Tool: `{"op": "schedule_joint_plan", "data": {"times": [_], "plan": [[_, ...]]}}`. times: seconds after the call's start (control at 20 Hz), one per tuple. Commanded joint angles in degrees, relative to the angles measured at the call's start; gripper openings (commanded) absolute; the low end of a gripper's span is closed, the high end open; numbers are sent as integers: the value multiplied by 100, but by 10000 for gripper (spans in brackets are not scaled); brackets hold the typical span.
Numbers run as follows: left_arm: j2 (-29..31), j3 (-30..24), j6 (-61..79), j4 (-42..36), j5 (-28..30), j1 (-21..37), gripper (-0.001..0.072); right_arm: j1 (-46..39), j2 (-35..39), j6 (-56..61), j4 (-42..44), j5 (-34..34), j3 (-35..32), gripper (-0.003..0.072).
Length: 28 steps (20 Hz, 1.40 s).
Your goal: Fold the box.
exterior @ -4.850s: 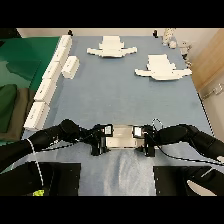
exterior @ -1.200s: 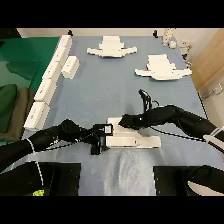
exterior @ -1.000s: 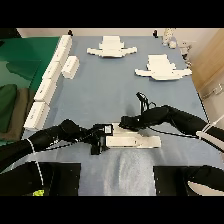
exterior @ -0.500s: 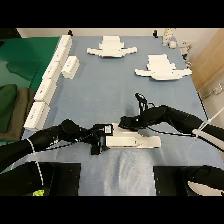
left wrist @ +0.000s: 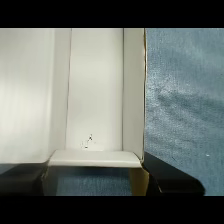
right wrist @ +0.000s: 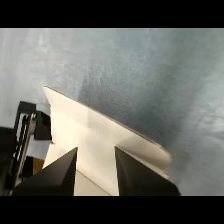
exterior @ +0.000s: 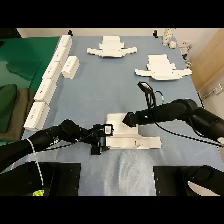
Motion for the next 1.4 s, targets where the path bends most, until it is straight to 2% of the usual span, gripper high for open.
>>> {"op": "schedule_joint_plan", "data": {"times": [0.0, 0.2, 0.35, 0.55, 0.6, 0.65, 0.8, 1.0, 1.3, 1.35], "plan": [[0, 2, -4, 0, 2, 4, 459, 2, 833, -459, -1088, -970, 31, 367], [0, 2, -4, 0, 2, 4, 459, 2, 1462, -1926, -1449, -2184, -254, 367], [0, 2, -4, 0, 2, 4, 459, 2, 1676, -2660, -1414, -2330, -776, 369], [0, 2, -4, 0, 2, 4, 459, 7, 1519, -3600, -1377, -2009, -1141, 380], [0, 2, -4, 0, 2, 4, 459, 9, 1419, -3866, -1370, -1843, -1158, 487], [0, 2, -4, 0, 2, 4, 459, 11, 1303, -4100, -1357, -1683, -1158, 519], [0, 2, -4, 0, 2, 4, 459, 87, 940, -4680, -1143, -1377, -1158, 519], [0, 2, -4, 0, 2, 4, 459, 262, 632, -5007, -1362, -745, -1158, 520], [0, 2, -4, 0, 2, 4, 459, 382, 584, -5007, -1244, -577, -1158, 506], [0, 2, -4, 0, 2, 4, 459, 389, 584, -5010, -1150, -579, -1158, 407]]}}
